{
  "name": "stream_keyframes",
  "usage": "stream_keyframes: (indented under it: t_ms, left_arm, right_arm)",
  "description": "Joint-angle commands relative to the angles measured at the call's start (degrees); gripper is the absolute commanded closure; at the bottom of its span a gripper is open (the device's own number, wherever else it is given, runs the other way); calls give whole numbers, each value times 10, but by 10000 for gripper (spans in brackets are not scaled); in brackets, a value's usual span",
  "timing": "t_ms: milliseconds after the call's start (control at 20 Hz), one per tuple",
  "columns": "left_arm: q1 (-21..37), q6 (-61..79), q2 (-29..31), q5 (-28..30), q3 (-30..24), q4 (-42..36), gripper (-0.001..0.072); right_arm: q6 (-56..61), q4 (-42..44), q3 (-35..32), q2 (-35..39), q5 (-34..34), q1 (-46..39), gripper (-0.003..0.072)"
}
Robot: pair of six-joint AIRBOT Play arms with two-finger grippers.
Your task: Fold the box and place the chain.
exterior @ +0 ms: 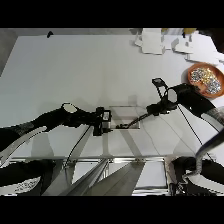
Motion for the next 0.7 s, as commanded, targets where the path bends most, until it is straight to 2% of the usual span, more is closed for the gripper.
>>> stream_keyframes:
  t_ms: [0,400,500,550,600,650]
  left_arm:
    - [0,0,0,0,0,0,499]
    - [0,0,0,0,0,0,499]
    - [0,0,0,0,0,0,499]
    - [0,0,0,0,0,0,499]
    - [0,0,0,0,0,0,499]
    - [0,0,0,0,0,0,499]
  right_arm:
    - [2,0,0,-4,-10,0,448]
    - [12,-2,0,-20,-11,0,473]
    - [12,-2,0,-24,-7,0,535]
    - [12,-2,0,-24,-6,0,541]
    - [11,-2,0,-24,-2,0,635]
    - [9,-4,0,-24,3,0,671]
